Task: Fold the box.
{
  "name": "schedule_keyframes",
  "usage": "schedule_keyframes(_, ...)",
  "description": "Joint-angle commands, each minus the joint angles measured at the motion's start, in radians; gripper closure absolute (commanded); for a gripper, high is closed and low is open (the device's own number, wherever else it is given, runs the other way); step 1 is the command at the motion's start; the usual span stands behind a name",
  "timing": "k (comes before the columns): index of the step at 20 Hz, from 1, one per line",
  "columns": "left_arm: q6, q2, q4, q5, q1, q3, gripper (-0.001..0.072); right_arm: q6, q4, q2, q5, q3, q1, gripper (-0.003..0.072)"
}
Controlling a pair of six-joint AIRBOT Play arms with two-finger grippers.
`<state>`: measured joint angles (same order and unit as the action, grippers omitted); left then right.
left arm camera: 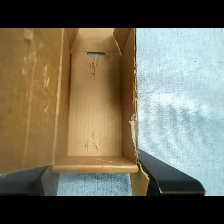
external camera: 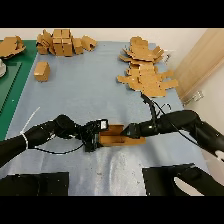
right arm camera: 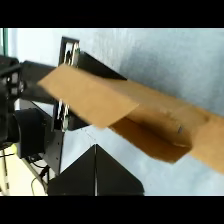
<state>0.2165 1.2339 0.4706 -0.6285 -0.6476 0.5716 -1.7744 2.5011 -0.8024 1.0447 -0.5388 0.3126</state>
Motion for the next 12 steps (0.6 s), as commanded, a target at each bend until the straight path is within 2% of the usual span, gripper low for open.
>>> schedule_keyframes(1,0.0,0.0,0.0,0.0,-0.001,0.001,0.0354,-0.354,0.301,-0.211,0.166,-0.043,-0.158,0.0685)
schedule_keyframes(4,0.0,0.0,0.0,0.0,-0.001,0.001,0.0354,-0.518,0.426,-0.388,0.3,-0.086,-0.229,0.0685)
schedule_keyframes(8,0.0,0.0,0.0,0.0,-0.001,0.001,0.0354,-0.607,0.435,-0.56,0.298,-0.119,-0.23,0.0685)
schedule_keyframes(12,0.0,0.0,0.0,0.0,-0.001,0.001,0.0354,-0.645,0.427,-0.654,0.265,-0.124,-0.229,0.0685)
